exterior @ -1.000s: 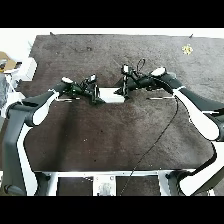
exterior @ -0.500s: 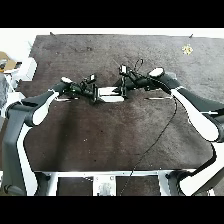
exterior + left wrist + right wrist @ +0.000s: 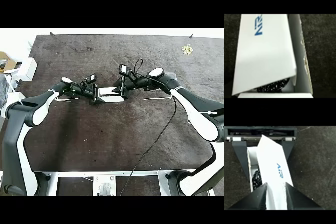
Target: Fold the box and place the chain.
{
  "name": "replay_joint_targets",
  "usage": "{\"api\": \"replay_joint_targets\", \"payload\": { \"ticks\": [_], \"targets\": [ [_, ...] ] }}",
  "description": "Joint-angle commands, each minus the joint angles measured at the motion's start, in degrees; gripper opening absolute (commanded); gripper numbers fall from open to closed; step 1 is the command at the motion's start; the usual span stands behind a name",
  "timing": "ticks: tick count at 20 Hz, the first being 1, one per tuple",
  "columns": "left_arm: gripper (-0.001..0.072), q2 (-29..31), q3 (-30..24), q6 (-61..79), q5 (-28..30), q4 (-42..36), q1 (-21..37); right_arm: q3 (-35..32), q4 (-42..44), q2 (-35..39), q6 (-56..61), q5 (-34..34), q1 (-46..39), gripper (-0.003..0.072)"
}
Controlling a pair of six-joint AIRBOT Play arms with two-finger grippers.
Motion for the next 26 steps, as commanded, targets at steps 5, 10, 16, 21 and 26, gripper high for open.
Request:
{"api": "replay_joint_targets", "payload": {
  "ticks": [5,10,16,21,26],
  "targets": [
    [0.0618,0.0,0.0,0.0,0.0,0.0,0.0,0.0,-5.3,-0.2,4.6,4.4,0.0,0.0277],
    [0.0618,0.0,0.0,0.0,0.0,0.0,0.0,-1.8,-6.0,-0.3,5.0,4.4,0.0,0.0277],
    [0.0618,0.0,0.0,0.0,0.0,0.0,0.0,-2.2,-3.2,0.3,5.0,4.5,-0.3,0.0279],
    [0.0618,0.0,0.0,0.0,0.0,0.0,0.0,-0.6,7.0,1.0,5.0,10.1,-0.3,0.0066],
    [0.0618,0.0,0.0,0.0,0.0,0.0,0.0,-0.6,1.8,-1.1,9.9,8.5,-0.2,-0.0002]
  ]
}}
